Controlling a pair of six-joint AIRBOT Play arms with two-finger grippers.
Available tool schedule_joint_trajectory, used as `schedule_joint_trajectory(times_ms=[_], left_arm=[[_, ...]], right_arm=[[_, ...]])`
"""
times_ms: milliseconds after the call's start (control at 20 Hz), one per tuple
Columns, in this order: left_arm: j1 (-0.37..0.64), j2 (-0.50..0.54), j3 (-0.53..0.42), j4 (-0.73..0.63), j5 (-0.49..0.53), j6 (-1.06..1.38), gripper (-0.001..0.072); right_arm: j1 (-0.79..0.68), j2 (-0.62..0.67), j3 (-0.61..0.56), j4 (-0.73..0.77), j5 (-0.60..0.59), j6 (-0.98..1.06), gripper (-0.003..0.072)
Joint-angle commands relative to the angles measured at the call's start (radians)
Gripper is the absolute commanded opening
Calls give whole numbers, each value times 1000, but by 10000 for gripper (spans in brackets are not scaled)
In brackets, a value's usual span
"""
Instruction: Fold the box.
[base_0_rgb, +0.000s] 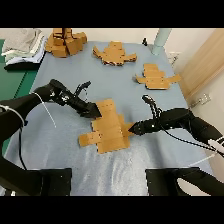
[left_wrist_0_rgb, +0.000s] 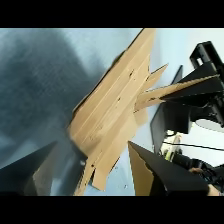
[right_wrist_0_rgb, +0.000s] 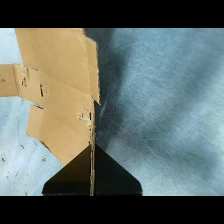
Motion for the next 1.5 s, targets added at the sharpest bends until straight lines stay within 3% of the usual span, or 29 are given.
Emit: schedule_joint_trajectory(times_ms=[0, 50, 250, 350, 450, 550, 750, 850, 900, 1050, 1350, 1450], left_arm=[[-8, -63, 7, -135, -37, 134, 552], [-8, -63, 8, -151, -50, 167, 451], [-8, -63, 18, -150, -53, 172, 453], [-7, -63, 23, -149, -60, 195, 260], [-6, -64, 24, -150, -70, 211, 235], [-7, -64, 24, -149, -81, 224, 24], [-7, -64, 24, -135, -97, 222, 15], [-14, -64, 24, -152, -95, 215, 15], [-19, -64, 26, -166, -95, 227, 14], [-50, -47, 50, -165, -71, 330, 10], [-176, 100, -13, -131, 170, 530, 7], [-214, 174, -83, -132, 293, 631, 7]], right_arm=[[5, 3, -2, -2, 9, 5, 3], [5, 3, -2, -2, 8, 6, 3], [5, 3, -2, -2, 8, 7, 4], [5, 3, -2, -2, 8, 8, 3], [5, 3, -2, -4, 8, 8, 3], [5, 3, -2, -5, 8, 8, 3], [5, 3, -1, -5, 10, 8, 21], [5, 3, -2, -10, 29, 8, 354], [3, 3, -1, -25, 56, 27, 410], [-35, 3, 39, -136, 105, 158, 410], [-139, 3, 238, -367, 53, 372, 403], [-139, 3, 272, -392, 56, 412, 217]])
